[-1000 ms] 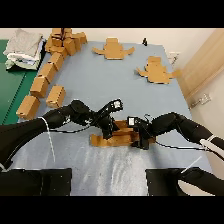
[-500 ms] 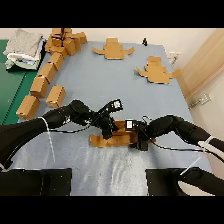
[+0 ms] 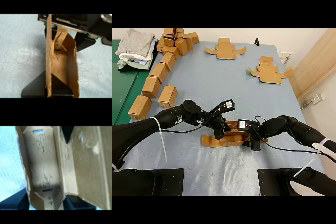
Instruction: Fold the box.
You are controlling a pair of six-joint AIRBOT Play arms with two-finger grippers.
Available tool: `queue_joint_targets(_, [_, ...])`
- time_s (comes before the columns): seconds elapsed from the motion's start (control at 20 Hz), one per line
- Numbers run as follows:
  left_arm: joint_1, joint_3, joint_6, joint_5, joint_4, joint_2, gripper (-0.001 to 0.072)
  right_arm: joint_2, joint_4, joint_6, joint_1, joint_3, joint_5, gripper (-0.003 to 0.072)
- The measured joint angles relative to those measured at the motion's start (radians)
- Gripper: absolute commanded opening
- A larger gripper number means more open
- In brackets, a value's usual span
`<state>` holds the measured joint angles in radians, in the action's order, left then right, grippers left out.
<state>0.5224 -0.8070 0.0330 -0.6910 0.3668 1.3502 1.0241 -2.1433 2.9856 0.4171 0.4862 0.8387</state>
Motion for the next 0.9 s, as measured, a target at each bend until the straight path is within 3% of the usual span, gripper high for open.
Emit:
queue_joint_targets(0.15, [0.0, 0.0, 0.0, 0.001, 0.0, 0.0, 0.0013, 0.0, 0.003, 0.0, 0.0, -0.003, 0.0, 0.056])
queue_joint_targets(0.9, [0.0, 0.0, 0.0, 0.002, 0.0, 0.0, 0.0013, 0.0, 0.008, -0.018, 0.0, -0.016, -0.011, 0.0556])
